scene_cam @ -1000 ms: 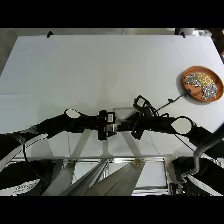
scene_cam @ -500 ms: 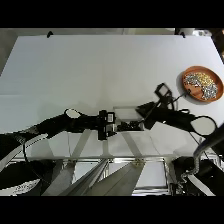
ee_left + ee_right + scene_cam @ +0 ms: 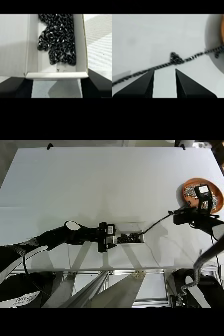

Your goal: Fold the box and place the chain.

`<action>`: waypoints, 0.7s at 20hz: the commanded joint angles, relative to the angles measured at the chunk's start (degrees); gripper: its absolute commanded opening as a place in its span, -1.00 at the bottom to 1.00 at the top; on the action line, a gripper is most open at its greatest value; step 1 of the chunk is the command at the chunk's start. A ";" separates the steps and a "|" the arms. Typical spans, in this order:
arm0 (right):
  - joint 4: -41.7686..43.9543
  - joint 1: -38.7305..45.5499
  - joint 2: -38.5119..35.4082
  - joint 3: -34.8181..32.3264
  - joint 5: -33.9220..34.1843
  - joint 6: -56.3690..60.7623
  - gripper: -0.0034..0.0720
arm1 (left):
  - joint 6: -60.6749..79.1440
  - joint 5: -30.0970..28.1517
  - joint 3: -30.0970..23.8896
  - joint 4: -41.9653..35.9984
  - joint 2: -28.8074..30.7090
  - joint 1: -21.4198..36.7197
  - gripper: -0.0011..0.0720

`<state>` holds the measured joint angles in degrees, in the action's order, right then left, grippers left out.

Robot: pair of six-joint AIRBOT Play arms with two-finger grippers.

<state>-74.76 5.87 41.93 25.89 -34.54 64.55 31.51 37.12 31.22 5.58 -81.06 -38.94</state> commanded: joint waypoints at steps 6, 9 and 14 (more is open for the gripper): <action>-8.00 1.51 26.10 24.09 -17.51 10.64 -0.12 | 0.00 -0.02 0.02 0.00 0.04 0.04 -0.60; -8.00 1.33 30.38 27.26 -20.65 10.38 -0.12 | 0.00 0.00 0.02 0.00 0.04 0.04 -0.60; -11.80 -0.17 36.26 27.23 -23.47 9.53 -0.11 | 0.02 -0.02 0.02 0.00 0.04 0.04 -0.60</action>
<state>-84.73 6.63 74.89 52.21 -55.42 74.28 31.51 37.10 31.22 5.58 -81.06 -38.94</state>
